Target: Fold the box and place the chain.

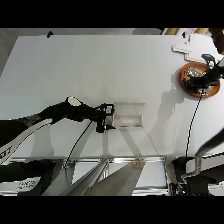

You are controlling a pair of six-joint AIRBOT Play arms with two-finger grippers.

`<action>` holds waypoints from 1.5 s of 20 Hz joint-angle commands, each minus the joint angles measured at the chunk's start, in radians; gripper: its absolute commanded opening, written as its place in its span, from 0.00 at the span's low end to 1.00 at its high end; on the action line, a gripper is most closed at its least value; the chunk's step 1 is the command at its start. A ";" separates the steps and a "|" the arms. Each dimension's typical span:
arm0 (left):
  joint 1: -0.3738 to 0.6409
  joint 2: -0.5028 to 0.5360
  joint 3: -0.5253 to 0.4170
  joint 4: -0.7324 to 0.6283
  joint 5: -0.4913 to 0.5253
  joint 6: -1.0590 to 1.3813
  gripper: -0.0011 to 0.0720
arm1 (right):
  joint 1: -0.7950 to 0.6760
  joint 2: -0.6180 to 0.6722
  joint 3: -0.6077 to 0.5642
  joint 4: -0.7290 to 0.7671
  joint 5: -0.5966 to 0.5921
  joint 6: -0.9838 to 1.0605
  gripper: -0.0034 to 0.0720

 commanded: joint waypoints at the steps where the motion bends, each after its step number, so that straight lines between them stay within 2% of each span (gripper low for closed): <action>1: 0.000 0.000 0.000 0.000 0.000 0.000 0.29 | 0.000 0.000 0.000 0.001 0.003 0.000 0.07; 5: 0.000 0.000 0.000 0.000 0.000 0.000 0.29 | 0.000 0.035 0.000 0.001 0.049 -0.001 0.07; 10: 0.000 0.000 0.000 0.000 0.000 0.000 0.29 | 0.000 0.194 0.000 0.059 0.077 -0.027 0.07; 14: 0.000 0.000 0.000 0.000 0.000 0.000 0.29 | 0.000 0.367 0.000 0.189 0.120 -0.055 0.07; 17: 0.000 0.000 0.000 0.000 0.000 0.000 0.29 | 0.014 0.505 0.000 0.346 0.172 -0.078 0.07; 19: 0.000 0.000 0.000 0.000 0.000 0.000 0.29 | 0.063 0.587 0.000 0.396 0.190 -0.078 0.07; 22: 0.000 0.000 0.000 0.000 0.000 0.000 0.29 | 0.176 0.682 0.000 0.394 0.243 -0.077 0.07; 30: 0.000 0.000 0.000 0.000 0.000 0.000 0.29 | 0.456 0.841 -0.001 0.394 0.396 -0.069 0.07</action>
